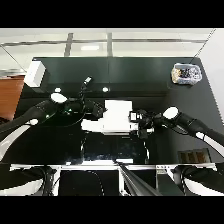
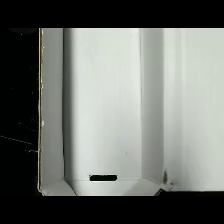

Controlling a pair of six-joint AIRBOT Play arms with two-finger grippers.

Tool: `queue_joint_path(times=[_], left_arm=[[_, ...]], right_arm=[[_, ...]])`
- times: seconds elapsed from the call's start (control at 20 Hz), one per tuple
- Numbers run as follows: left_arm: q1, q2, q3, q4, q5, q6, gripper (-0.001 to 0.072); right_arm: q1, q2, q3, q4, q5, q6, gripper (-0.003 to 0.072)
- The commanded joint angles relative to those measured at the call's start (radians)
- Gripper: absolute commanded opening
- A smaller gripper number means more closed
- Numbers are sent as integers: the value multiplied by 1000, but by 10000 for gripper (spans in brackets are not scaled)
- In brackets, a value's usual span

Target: Fold the box and place the chain.

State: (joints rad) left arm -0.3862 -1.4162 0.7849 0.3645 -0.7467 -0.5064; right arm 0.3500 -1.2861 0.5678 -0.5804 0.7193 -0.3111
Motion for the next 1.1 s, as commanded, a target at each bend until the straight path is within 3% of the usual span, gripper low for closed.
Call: queue_joint_path(times=[0.0,0.3,0.55,0.7,0.8,0.9,1.05], left_arm=[[0,-59,5,51,-108,-53,31],[24,-52,58,169,-161,-71,30],[136,140,86,313,-241,-157,30],[240,315,4,254,-245,-77,31],[319,417,-104,58,-251,148,33],[356,448,-216,-94,-294,427,33],[336,397,-291,23,-332,611,38]], right_arm=[[1,-1,0,0,0,1,167],[1,-1,0,0,0,1,167],[1,-1,0,0,0,0,167],[1,-1,0,0,0,0,167],[1,-1,0,0,0,0,167],[1,-1,0,0,0,1,167],[1,-1,0,0,0,0,167]])
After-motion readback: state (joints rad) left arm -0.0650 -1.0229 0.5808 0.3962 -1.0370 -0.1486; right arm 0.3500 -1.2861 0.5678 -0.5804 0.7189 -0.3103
